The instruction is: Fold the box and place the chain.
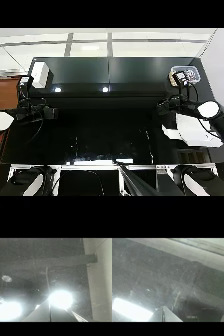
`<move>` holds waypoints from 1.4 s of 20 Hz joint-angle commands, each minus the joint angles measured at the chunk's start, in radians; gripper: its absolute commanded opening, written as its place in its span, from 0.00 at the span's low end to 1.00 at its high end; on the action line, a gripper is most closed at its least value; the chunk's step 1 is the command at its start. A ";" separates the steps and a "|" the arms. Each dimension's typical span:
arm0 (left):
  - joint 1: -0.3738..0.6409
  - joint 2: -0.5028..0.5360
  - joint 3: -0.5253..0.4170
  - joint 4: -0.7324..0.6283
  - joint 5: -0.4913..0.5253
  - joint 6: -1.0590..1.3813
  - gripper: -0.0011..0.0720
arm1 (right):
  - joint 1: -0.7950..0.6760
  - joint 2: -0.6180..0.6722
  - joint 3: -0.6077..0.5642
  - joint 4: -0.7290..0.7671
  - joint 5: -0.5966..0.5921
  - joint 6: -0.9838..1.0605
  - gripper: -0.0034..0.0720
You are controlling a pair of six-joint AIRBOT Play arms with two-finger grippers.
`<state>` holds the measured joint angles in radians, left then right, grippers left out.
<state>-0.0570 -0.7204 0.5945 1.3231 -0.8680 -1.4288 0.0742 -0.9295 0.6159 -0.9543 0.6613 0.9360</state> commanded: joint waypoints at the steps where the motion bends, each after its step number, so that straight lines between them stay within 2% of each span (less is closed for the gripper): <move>1: 0.000 0.001 0.000 0.000 0.000 0.000 0.05 | 0.001 0.000 0.000 0.000 0.000 0.000 0.07; 11: 0.000 0.001 0.000 0.000 0.002 0.000 0.05 | 0.001 0.000 0.000 0.000 0.000 0.000 0.07; 13: 0.000 0.001 0.000 -0.002 0.050 0.000 0.05 | 0.001 0.000 0.000 0.010 -0.001 0.001 0.07; 16: 0.000 0.001 0.000 -0.010 0.098 -0.005 0.05 | 0.001 -0.002 0.000 0.134 -0.060 0.003 0.07; 18: 0.000 -0.005 -0.002 -0.083 0.116 -0.023 0.05 | 0.001 -0.002 0.000 0.332 -0.148 0.003 0.07; 19: 0.000 -0.014 -0.002 -0.124 0.120 -0.023 0.05 | 0.001 -0.002 0.000 0.411 -0.192 0.003 0.19; 20: -0.001 -0.027 -0.002 -0.182 0.120 -0.021 0.05 | 0.001 -0.002 0.000 0.461 -0.235 0.002 0.66; 21: -0.005 -0.044 -0.002 -0.230 0.120 -0.014 0.05 | 0.001 -0.002 0.000 0.467 -0.255 -0.002 0.98; 22: -0.014 -0.062 -0.002 -0.258 0.121 -0.015 0.06 | -0.001 -0.002 0.000 0.430 -0.259 -0.012 0.98; 23: -0.027 -0.081 -0.002 -0.271 0.123 -0.015 0.21 | -0.012 -0.002 0.002 0.340 -0.254 -0.012 0.98; 24: -0.044 -0.099 -0.002 -0.274 0.124 -0.015 0.63 | -0.041 -0.002 0.005 0.253 -0.239 0.023 0.98; 25: -0.061 -0.115 -0.002 -0.274 0.124 -0.018 0.99 | -0.100 -0.002 0.014 0.150 -0.217 0.107 0.98; 28: -0.086 -0.135 -0.001 -0.278 0.122 -0.019 0.99 | -0.391 -0.010 0.056 -0.173 -0.146 0.323 0.98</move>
